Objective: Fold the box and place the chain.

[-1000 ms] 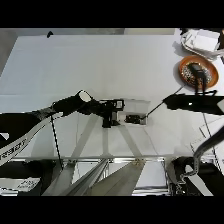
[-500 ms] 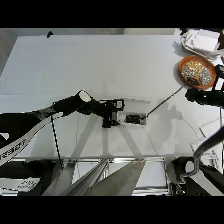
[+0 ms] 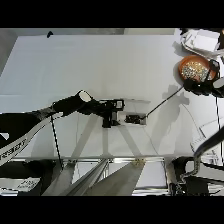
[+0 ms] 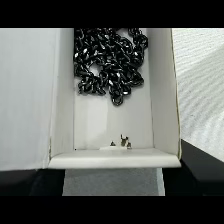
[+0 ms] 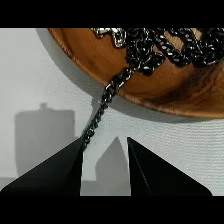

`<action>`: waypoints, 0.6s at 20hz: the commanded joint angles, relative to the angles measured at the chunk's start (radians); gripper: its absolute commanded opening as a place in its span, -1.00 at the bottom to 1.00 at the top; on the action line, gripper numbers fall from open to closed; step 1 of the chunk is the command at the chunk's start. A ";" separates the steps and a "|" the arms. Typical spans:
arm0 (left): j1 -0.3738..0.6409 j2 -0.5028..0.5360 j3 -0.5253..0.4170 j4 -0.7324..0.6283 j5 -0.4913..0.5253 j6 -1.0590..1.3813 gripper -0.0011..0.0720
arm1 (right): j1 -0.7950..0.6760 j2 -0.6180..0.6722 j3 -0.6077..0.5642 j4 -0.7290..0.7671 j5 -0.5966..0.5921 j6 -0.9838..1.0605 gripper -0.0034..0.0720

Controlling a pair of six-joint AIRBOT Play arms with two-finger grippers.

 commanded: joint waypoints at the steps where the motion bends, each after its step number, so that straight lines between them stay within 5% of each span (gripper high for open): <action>1: 0.000 0.000 0.000 0.000 0.000 0.000 -0.23 | 0.006 -0.076 0.048 0.024 -0.039 0.000 -0.07; 7: 0.000 0.000 0.000 0.000 0.000 0.000 -0.23 | 0.006 -0.148 0.048 0.081 -0.095 0.000 -0.33; 10: 0.000 0.000 0.000 0.000 0.000 0.000 -0.23 | 0.016 -0.135 0.048 0.154 -0.088 -0.030 -0.86; 12: 0.000 0.000 0.000 0.000 0.000 0.000 -0.23 | 0.021 -0.092 0.048 0.153 -0.076 -0.070 -0.86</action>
